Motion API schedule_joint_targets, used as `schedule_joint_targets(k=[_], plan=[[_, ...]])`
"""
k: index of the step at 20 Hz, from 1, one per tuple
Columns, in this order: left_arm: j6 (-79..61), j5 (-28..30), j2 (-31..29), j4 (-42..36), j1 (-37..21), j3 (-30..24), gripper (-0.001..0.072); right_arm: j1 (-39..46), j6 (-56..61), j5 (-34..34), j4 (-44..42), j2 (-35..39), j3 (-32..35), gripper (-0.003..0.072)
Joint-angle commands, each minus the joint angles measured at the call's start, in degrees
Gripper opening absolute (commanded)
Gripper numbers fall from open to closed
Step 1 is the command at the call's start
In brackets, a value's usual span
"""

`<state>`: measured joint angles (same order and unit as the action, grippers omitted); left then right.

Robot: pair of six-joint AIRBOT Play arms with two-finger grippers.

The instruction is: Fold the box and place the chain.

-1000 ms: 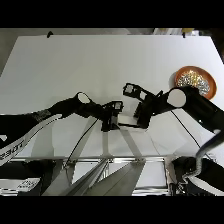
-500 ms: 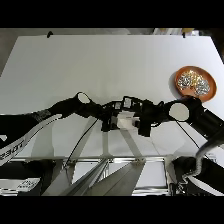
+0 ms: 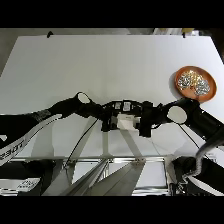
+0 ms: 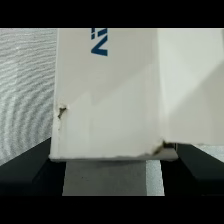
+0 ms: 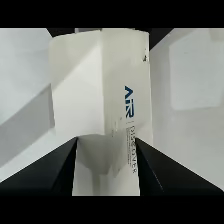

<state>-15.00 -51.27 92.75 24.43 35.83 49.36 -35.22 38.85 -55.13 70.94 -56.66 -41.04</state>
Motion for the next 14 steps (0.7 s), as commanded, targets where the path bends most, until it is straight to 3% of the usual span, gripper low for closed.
schedule_joint_targets(k=[1, 4, 10, 12, 14], plan=[[0.0, 0.0, 0.0, 0.0, 0.0, 0.1, 0.0273, -0.1, 0.3, 1.0, 1.1, -0.2, 0.4, 0.0310], [0.0, 0.0, 0.0, 0.0, 0.0, 0.1, 0.0273, -0.1, 0.3, 1.5, 1.2, -0.2, 0.4, 0.0157], [0.0, 0.0, 0.0, 0.0, 0.0, 0.1, 0.0273, -0.1, 0.3, 2.3, 1.3, -0.1, 0.4, 0.0152], [0.0, 0.0, 0.0, 0.0, 0.0, 0.1, 0.0273, -0.1, 0.3, 3.3, 1.6, -0.1, 0.4, 0.0095], [0.0, 0.0, 0.0, 0.0, 0.0, 0.1, 0.0273, -0.1, 0.3, 4.0, 2.2, -0.1, 0.4, 0.0096]])
